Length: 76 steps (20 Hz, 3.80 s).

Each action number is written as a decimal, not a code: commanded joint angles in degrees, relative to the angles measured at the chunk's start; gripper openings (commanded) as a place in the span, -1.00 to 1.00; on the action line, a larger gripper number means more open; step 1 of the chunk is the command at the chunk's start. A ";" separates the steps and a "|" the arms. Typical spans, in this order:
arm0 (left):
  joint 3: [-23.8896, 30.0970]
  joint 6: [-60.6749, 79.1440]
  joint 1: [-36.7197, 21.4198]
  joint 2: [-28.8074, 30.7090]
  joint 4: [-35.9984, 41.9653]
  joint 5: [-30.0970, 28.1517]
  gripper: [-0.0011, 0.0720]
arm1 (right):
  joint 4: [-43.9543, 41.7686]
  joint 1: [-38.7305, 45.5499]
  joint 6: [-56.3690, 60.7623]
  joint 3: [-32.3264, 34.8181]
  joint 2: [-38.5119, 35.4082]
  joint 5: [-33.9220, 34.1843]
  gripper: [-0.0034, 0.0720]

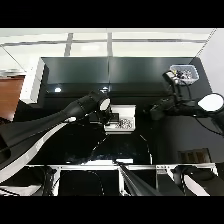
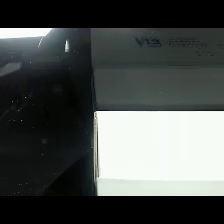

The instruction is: Fold the box and place the chain.

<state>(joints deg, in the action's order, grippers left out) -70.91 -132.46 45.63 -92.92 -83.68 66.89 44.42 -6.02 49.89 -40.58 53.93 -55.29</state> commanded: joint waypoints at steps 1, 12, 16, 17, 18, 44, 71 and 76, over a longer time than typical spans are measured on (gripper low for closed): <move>-0.02 1.05 -0.20 -0.70 0.52 -0.04 -0.90 | 3.45 6.19 0.04 -0.11 -1.16 -2.49 -0.02; -8.20 4.00 3.41 7.32 -14.01 6.40 0.76 | 4.28 6.49 0.02 -0.11 -1.16 -3.13 -0.02; 5.44 2.84 -1.20 18.91 -24.06 8.83 0.76 | 4.22 6.49 0.07 -0.11 -1.16 -3.52 -0.02; 11.13 1.57 -5.07 22.45 -22.93 6.71 0.76 | 4.20 6.49 0.09 -0.11 -1.16 -4.07 -0.02; 16.26 1.51 -9.49 25.59 -19.52 3.06 0.76 | 4.20 6.49 0.09 -0.11 -1.16 -4.59 -0.02; 28.87 137.48 -18.36 13.35 49.94 -21.64 0.99 | 3.65 6.45 3.28 -0.11 -1.16 -4.70 -0.02; 27.12 148.93 -18.47 11.45 51.21 -21.03 0.33 | -13.14 -3.37 5.64 -2.29 12.79 30.42 1.00; 27.12 148.93 -18.47 11.45 51.17 -21.16 0.33 | -13.27 -7.43 -10.58 -8.15 19.87 4.66 1.00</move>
<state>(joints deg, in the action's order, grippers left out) -43.75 16.47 27.20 -81.45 -32.38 46.00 32.77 -11.44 51.03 -46.04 70.67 -38.06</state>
